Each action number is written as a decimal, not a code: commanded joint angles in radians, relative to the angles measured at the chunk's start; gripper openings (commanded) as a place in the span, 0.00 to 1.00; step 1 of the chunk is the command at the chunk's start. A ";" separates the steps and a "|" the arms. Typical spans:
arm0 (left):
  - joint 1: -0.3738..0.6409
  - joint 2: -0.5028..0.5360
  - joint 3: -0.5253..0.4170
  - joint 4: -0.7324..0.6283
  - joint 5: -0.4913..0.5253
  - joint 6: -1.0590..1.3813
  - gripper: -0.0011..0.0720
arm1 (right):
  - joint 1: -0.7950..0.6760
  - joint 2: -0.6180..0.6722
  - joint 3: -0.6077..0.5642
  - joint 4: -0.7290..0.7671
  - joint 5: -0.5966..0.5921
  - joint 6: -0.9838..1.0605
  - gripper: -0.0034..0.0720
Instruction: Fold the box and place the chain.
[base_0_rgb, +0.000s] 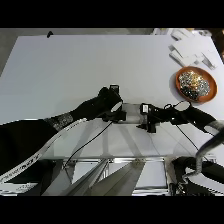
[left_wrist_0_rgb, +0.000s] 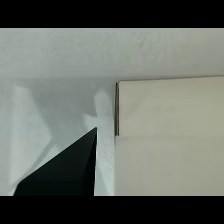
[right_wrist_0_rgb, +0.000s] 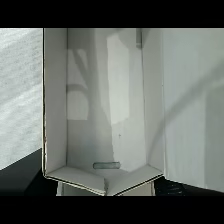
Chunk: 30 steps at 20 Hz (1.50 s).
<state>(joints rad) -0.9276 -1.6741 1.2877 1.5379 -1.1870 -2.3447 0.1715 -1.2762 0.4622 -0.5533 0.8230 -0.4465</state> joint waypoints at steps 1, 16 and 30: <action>0.016 0.031 0.002 0.004 0.007 0.015 0.33 | 0.000 0.001 0.000 0.000 0.001 0.001 0.62; 0.237 0.407 -0.023 -0.327 -0.251 0.897 0.83 | 0.000 0.001 0.000 0.001 0.000 0.001 0.62; 0.526 0.295 -0.575 -0.858 0.280 2.707 0.97 | 0.000 0.001 0.000 0.000 0.000 0.001 0.62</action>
<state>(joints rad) -0.4324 -1.2896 0.7483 0.8803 -1.0359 0.0711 0.1715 -1.2762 0.4622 -0.5529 0.8230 -0.4458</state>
